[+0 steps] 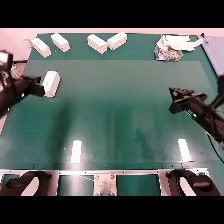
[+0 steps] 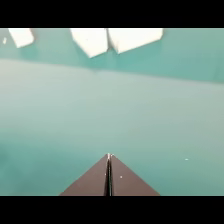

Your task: Fold the box and place the chain.

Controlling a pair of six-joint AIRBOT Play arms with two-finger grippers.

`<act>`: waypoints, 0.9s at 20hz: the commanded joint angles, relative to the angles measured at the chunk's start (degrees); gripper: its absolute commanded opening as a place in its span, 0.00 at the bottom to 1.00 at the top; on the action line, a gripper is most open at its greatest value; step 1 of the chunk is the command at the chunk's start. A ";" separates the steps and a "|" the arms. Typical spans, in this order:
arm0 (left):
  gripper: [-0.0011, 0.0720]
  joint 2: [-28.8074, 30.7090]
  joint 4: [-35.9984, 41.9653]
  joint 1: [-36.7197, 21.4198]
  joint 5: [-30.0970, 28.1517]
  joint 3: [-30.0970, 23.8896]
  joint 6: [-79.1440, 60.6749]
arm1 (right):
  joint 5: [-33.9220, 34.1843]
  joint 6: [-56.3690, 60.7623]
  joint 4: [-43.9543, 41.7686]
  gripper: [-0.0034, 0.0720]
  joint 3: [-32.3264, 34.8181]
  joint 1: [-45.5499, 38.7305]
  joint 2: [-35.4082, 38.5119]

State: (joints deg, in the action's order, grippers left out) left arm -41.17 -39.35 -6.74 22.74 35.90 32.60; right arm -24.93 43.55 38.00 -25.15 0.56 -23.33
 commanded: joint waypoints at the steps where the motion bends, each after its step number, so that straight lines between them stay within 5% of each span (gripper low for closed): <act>1: 0.03 13.51 2.03 0.04 -6.60 -12.59 2.51 | 4.70 0.11 0.22 0.05 7.48 0.02 10.29; 5: 0.03 23.78 2.08 0.04 -10.08 -24.52 2.03 | 6.49 -0.50 2.97 0.06 14.91 0.02 15.61; 9: 0.03 25.27 2.05 0.04 -14.69 -32.54 1.38 | 6.51 -3.56 4.26 0.06 18.84 0.04 15.58; 13: 0.03 25.27 2.10 0.04 -21.35 -36.33 1.46 | 6.51 -3.72 5.86 0.05 21.51 0.04 15.56; 18: 0.04 25.27 2.08 0.04 -21.68 -38.25 1.46 | 8.00 -3.69 6.86 0.06 24.39 0.04 15.56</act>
State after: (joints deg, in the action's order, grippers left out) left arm -16.05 -37.21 -6.74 2.39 -0.97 34.17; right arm -17.74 39.97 44.16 -2.20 0.56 -7.81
